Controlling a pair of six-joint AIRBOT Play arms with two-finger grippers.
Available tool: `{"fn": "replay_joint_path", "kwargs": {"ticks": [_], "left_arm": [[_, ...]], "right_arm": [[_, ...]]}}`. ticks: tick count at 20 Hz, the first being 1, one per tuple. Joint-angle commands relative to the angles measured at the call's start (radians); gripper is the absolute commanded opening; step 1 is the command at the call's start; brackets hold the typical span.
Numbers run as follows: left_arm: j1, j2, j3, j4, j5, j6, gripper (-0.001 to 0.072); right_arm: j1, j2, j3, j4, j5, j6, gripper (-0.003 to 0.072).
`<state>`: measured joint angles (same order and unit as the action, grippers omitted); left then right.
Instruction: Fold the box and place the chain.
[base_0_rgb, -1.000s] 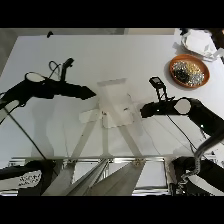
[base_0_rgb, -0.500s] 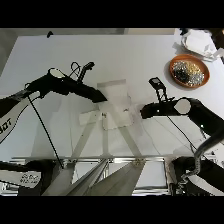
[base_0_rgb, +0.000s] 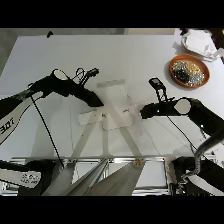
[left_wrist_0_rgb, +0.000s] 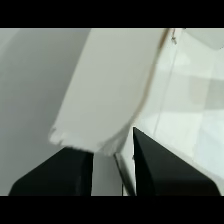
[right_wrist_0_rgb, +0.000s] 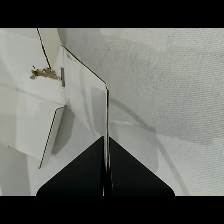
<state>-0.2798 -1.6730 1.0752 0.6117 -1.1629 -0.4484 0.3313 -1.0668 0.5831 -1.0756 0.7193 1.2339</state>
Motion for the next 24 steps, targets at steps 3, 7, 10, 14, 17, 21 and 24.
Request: {"fn": "replay_joint_path", "kwargs": {"ticks": [3,7,10,14,17,21,24], "left_arm": [[-0.026,-0.005,0.001,-0.075,-0.005,0.134,0.0249],[-0.027,-0.019,0.001,-0.060,-0.024,0.135,0.0008],[-0.027,-0.016,0.001,-0.061,-0.025,0.161,0.0002],[-0.039,0.032,0.001,-0.053,-0.058,0.250,0.0001],[-0.051,0.088,0.001,-0.050,-0.121,0.274,0.0000],[-0.108,0.218,-0.002,0.044,-0.151,0.269,-0.0003],[-0.177,0.331,-0.051,0.046,-0.111,0.269,-0.0005]], "right_arm": [[0.001,0.001,-0.001,0.001,0.003,0.000,0.0019],[0.001,0.001,-0.001,0.004,0.003,0.000,0.0020],[0.001,0.001,0.002,0.023,0.007,0.000,0.0031],[0.001,0.045,0.052,0.028,0.129,0.001,0.0365],[0.001,0.135,0.114,-0.029,0.280,0.025,0.0366],[0.001,0.333,0.133,-0.197,0.431,0.122,0.0366],[0.001,0.467,0.133,-0.238,0.538,0.131,0.0365]]}}
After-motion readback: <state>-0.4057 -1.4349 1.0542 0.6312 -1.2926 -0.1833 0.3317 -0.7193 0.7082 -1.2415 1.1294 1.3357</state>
